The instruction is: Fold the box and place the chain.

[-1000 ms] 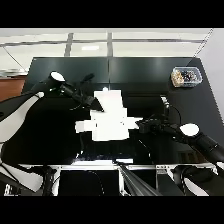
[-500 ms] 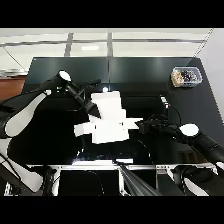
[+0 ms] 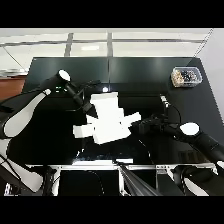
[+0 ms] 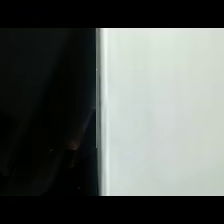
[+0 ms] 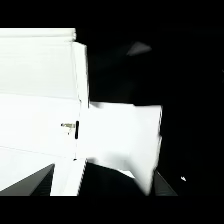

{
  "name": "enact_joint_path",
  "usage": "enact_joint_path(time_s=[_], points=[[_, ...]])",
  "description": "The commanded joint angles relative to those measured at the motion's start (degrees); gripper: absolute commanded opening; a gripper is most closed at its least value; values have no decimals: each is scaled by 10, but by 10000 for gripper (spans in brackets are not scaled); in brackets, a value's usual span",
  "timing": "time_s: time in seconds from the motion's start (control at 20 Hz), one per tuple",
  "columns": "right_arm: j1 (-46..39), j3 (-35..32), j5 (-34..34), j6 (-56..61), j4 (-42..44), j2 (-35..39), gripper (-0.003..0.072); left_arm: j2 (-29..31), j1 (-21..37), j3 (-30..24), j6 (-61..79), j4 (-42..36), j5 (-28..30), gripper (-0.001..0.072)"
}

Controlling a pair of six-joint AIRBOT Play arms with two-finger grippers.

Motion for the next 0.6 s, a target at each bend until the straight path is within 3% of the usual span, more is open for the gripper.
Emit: enact_joint_path(time_s=[0.0, 0.1, 0.2, 0.35, 0.55], points=[[-38, 69, 61, -3, -173, 0, 704, 25, 2, -1, -35, 1, -14, 23], [-55, 138, 94, -13, -292, 0, 703, 65, -6, -23, -23, 1, 8, 22], [-54, 184, 124, -71, -347, 0, 703, 127, -26, -73, 31, -3, 86, 21], [-54, 193, 126, -252, -345, 0, 703, 210, -61, -170, 121, -17, 263, 27], [-54, 188, 151, -269, -283, -16, 703, 207, -87, -180, 309, 2, 281, 24]])
